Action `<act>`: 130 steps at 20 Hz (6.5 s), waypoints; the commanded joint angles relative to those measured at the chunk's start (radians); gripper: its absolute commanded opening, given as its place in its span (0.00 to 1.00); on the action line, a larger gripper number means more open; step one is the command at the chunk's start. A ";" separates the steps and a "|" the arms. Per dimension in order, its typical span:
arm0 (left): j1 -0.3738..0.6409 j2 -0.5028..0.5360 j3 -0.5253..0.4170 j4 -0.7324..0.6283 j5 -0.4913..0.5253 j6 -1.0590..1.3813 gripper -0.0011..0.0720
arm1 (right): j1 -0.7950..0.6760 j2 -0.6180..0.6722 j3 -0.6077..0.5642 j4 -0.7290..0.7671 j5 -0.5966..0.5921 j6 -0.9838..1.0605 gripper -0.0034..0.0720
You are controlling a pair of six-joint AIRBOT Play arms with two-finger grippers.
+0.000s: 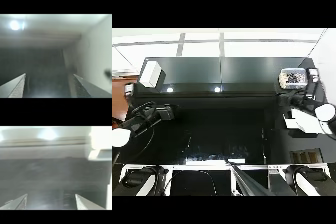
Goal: Fold the box and place the chain.
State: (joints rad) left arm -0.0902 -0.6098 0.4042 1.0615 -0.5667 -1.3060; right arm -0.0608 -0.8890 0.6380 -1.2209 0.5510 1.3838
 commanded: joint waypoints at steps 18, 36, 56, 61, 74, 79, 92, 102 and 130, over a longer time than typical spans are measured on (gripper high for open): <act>-0.006 -0.409 0.326 0.203 -0.431 -0.298 0.99 | -0.949 -0.726 0.630 -0.003 0.679 -0.383 0.60; -0.017 -0.449 0.326 0.050 -0.413 -0.236 0.99 | -0.534 -0.173 0.076 0.763 0.614 -0.619 0.06; -0.089 -0.912 0.421 -0.711 -0.390 0.413 0.99 | 0.330 0.094 -0.376 1.037 -0.156 -0.610 0.06; -0.102 -0.995 0.468 -0.737 -0.481 0.461 0.99 | 0.330 0.094 -0.376 1.037 -0.151 -0.610 0.06; -0.102 -1.190 0.668 -0.639 -0.898 0.782 0.70 | 0.330 0.094 -0.376 1.037 -0.124 -0.602 0.06; -0.102 -1.232 0.731 -0.586 -0.944 0.783 0.46 | 0.330 0.094 -0.376 1.036 -0.105 -0.602 0.06; -0.117 -1.072 0.736 -0.550 -0.817 0.833 0.04 | 0.274 0.095 -0.232 0.560 0.291 -0.601 0.99; -0.340 -0.830 0.423 -0.414 -0.431 1.271 0.04 | 0.211 0.095 -0.101 0.176 0.369 -0.602 0.99; -0.401 -0.890 0.425 -0.407 -0.282 1.337 0.05 | 0.586 -0.034 -0.250 0.266 0.203 -1.131 0.99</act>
State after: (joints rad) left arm -0.4911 -1.4994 0.8291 0.6537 -0.8482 0.0307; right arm 0.5129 -0.8879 0.3939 -0.9684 0.7727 0.3279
